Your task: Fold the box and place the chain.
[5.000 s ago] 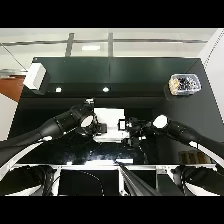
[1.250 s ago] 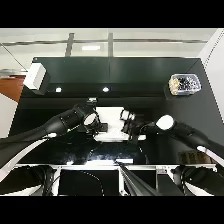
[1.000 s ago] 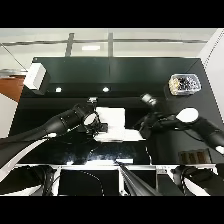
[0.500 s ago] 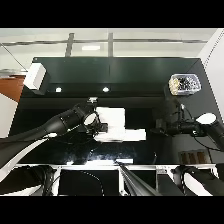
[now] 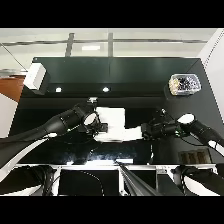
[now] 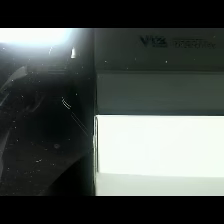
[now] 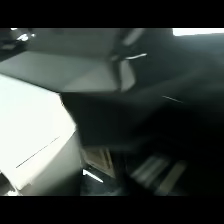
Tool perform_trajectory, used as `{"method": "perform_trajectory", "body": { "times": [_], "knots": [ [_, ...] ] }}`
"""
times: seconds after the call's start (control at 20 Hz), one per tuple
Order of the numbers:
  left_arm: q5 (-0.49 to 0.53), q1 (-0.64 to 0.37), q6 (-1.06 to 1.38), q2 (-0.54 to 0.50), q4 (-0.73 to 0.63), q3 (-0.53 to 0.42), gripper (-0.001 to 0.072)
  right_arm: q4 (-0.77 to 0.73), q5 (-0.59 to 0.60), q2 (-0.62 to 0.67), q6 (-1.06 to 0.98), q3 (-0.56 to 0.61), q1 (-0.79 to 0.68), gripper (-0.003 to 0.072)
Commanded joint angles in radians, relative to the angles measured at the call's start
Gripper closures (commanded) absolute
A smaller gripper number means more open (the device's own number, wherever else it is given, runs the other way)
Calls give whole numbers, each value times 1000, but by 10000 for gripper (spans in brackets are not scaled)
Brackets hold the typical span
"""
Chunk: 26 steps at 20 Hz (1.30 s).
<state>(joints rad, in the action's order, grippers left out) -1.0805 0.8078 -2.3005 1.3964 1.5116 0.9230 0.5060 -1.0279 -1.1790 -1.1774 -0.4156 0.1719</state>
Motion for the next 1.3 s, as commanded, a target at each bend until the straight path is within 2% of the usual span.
{"method": "perform_trajectory", "body": {
  "times": [0.0,0.05,0.15,0.25,0.35,0.4,0.45,0.5,0.75,0.9,1.25],
  "knots": [
    [-2,0,0,1,-2,0,682,-53,-87,-13,61,-53,32,45],
    [-2,0,0,1,-2,0,682,-53,-133,-13,73,-70,32,14],
    [-2,0,0,1,-3,0,682,-52,-182,-13,78,-89,38,15],
    [-2,0,0,1,-3,0,682,-52,-167,-13,74,-104,73,17],
    [-2,0,0,0,-5,0,682,-31,-98,-13,27,-126,134,20],
    [-2,0,0,0,-5,0,682,-15,-50,-13,-11,-136,170,46],
    [-3,0,0,0,-5,0,682,2,-13,-13,-39,-150,202,131],
    [-3,0,0,0,-5,0,682,26,17,-13,-99,-168,235,148],
    [-2,0,0,0,-4,0,682,268,80,-13,-375,-272,354,149],
    [-1,0,0,0,-1,0,682,419,99,-14,-547,-320,420,213],
    [-1,0,1,0,0,0,682,658,89,-66,-871,-427,554,213]
  ]
}}
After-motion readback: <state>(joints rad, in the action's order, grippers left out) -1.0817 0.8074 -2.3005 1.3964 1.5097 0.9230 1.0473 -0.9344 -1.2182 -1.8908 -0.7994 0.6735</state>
